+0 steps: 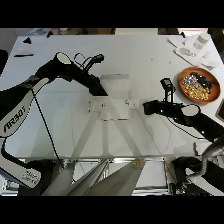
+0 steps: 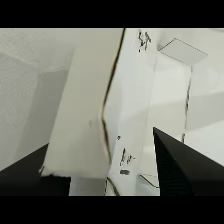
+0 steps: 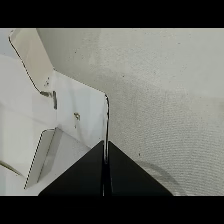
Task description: Fold the box and place the chain.
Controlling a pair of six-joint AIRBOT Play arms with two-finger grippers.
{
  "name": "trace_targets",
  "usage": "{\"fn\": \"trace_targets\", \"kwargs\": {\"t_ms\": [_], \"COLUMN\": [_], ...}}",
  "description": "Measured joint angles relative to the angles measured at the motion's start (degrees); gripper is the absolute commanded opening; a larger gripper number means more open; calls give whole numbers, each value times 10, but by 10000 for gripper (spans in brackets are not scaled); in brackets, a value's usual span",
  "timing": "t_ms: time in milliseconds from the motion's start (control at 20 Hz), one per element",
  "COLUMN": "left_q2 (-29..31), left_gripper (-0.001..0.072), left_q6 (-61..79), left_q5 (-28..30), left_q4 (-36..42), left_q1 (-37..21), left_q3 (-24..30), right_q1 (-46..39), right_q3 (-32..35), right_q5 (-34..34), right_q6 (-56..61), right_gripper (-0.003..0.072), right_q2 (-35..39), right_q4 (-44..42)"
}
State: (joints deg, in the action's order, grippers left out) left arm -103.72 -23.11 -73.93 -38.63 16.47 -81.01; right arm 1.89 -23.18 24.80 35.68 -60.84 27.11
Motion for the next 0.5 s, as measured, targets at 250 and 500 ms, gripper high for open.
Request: {"fn": "trace_targets", "kwargs": {"t_ms": [250, 500], "left_q2": [-1, -8], "left_gripper": [491, 354], "left_q6": [16, 24], "left_q5": [24, 46], "left_q4": [-7, -15], "left_q1": [7, 14], "left_q3": [0, 0], "right_q1": [0, 0], "right_q3": [0, 0], "right_q5": [0, 0], "right_q6": [0, 0], "right_gripper": [12, 12], "right_q2": [0, 0], "right_q4": [0, 0]}}
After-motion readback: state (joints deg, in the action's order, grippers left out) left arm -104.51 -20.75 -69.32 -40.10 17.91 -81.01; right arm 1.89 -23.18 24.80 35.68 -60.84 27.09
